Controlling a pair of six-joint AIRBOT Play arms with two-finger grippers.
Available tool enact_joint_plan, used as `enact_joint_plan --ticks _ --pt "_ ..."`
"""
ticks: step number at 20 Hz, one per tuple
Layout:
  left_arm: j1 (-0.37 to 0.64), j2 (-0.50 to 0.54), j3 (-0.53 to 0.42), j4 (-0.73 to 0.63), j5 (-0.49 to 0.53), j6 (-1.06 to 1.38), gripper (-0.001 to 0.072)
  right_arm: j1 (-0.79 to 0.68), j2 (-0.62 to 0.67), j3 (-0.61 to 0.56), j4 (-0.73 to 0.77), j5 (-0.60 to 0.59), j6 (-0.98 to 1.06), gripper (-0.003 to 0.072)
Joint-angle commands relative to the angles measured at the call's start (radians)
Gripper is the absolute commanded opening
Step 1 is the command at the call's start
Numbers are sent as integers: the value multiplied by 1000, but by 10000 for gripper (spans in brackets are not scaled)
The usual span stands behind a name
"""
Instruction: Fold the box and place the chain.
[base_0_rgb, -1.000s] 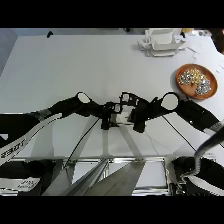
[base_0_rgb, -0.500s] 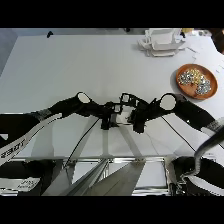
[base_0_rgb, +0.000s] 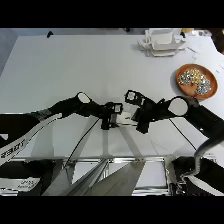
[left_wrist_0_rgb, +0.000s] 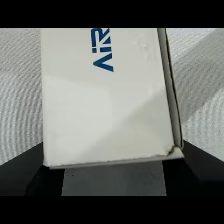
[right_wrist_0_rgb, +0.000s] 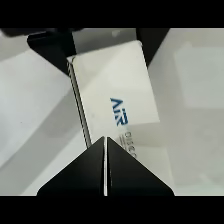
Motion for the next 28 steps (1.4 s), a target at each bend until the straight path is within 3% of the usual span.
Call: enact_joint_plan --ticks 1,3,6,9,15,22,28 --pt "0 0 0 0 0 2 44 0 144 12 -188 30 333 15" --pt "0 0 0 0 0 2 44 0 228 12 -368 196 575 13" --pt "0 0 0 0 1 2 44 0 299 11 -581 557 851 13" --pt "0 0 0 0 0 1 44 0 322 11 -586 699 1043 14" --pt "0 0 0 0 0 2 44 0 318 11 -536 709 1116 14" --pt "0 0 0 0 0 2 44 0 114 11 -536 707 1116 14" --pt "0 0 0 0 1 2 44 0 99 11 -537 708 1116 14"
